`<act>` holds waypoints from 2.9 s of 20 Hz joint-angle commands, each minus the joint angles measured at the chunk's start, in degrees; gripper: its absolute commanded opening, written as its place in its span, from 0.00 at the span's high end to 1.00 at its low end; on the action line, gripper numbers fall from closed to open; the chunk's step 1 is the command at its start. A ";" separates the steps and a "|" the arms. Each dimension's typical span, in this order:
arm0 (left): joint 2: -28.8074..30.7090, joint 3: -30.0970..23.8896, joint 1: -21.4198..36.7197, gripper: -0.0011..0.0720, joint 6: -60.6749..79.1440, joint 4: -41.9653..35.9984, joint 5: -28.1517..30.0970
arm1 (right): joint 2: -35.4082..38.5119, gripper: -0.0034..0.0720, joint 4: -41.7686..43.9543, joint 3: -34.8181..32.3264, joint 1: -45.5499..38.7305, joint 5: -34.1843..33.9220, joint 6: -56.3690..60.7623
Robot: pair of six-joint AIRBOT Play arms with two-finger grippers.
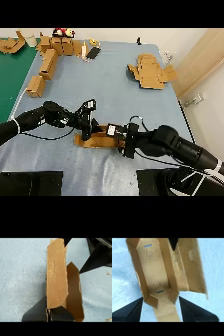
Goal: Fold the box.
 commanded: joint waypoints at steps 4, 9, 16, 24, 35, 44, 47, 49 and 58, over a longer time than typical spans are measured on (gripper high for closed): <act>0.02 0.07 -0.02 0.97 0.02 0.02 0.00 | -4.22 0.02 21.90 -0.02 -11.52 -1.49 -26.77; 0.02 0.07 -0.02 0.97 0.02 0.02 0.00 | -10.40 0.02 31.41 0.00 -16.37 -1.84 -40.30; 0.02 0.07 -0.02 0.97 0.02 0.02 0.00 | -10.97 0.02 32.65 0.00 -18.25 -7.04 -40.83; 0.02 0.07 -0.02 0.97 0.02 0.02 0.00 | -5.05 0.02 28.96 -0.02 -18.23 -6.93 -36.79; 0.02 0.07 -0.04 0.97 0.02 0.02 0.00 | -3.74 0.02 28.61 -0.02 -18.14 -6.23 -32.61; 0.02 0.07 -0.02 0.97 0.02 0.00 0.00 | 7.98 0.03 11.21 -0.04 -7.67 -5.16 -17.79; 0.02 0.07 -0.02 0.97 0.02 0.02 0.00 | 10.93 0.03 1.46 -1.07 1.03 -5.64 -6.91; 0.02 0.07 -0.04 0.97 0.02 0.02 0.00 | 10.60 0.03 -2.71 -3.61 7.98 -4.76 0.46; 0.02 0.07 -0.02 0.97 0.02 0.02 -0.02 | 3.93 0.03 -24.61 -9.31 28.28 3.80 28.79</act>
